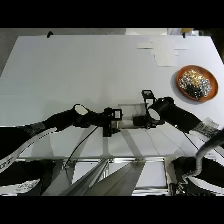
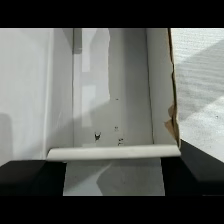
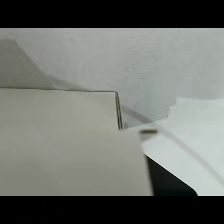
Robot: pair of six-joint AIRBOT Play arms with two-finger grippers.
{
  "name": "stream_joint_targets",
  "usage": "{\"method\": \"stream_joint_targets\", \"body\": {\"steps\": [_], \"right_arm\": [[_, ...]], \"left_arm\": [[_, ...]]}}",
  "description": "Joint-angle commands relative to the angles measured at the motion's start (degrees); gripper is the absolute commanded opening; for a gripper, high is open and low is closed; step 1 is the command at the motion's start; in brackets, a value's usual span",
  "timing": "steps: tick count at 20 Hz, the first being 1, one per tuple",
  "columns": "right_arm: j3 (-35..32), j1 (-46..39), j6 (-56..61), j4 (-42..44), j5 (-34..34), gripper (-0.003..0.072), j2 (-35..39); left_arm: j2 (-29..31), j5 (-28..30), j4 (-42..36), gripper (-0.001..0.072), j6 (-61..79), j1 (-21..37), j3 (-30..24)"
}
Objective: Fold the box and place the chain.
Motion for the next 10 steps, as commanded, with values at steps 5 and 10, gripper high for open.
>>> {"method": "stream_joint_targets", "body": {"steps": [5, 10], "right_arm": [[0.02, 0.0, 0.17, -0.44, -0.52, 0.0021, 0.04], [0.04, 0.0, -7.56, -1.16, 0.66, 0.0196, 1.46]], "left_arm": [[-0.02, -0.02, 0.02, 0.0207, 0.0, -0.02, 0.04], [-0.02, -0.02, 0.02, 0.0207, 0.02, -0.02, 0.04]]}}
